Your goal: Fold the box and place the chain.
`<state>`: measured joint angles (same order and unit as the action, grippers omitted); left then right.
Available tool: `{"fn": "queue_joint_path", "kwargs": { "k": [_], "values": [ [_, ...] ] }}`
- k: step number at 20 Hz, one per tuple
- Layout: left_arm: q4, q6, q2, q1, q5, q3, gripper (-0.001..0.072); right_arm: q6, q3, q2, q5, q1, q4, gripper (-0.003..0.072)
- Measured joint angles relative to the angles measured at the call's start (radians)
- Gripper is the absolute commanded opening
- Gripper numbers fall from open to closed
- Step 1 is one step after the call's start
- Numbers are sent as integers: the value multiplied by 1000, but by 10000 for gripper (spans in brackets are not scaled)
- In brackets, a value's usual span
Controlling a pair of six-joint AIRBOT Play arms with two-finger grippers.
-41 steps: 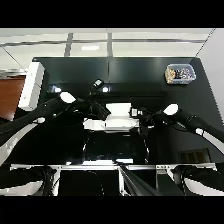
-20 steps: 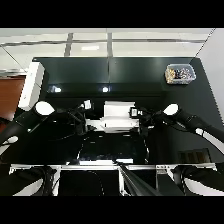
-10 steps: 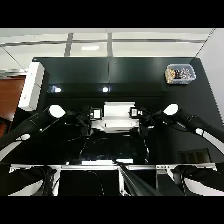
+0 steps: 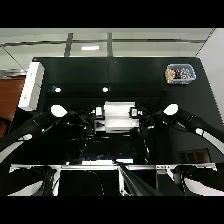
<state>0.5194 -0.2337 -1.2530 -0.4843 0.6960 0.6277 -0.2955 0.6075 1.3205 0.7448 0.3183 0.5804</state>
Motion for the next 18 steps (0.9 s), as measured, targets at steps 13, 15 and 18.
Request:
{"fn": "queue_joint_path", "kwargs": {
  "k": [13, 15, 18],
  "values": [
    [-159, 5, -66, -32, -14, 0, 189, 0, 0, 0, -1, 0, 0, 243],
    [-155, 4, -65, -32, -13, 0, 193, 0, 0, 0, 0, 0, 0, 244],
    [-151, 11, -56, -31, -13, 1, 81, 0, 0, 0, 0, 0, 0, 243]
  ]
}}
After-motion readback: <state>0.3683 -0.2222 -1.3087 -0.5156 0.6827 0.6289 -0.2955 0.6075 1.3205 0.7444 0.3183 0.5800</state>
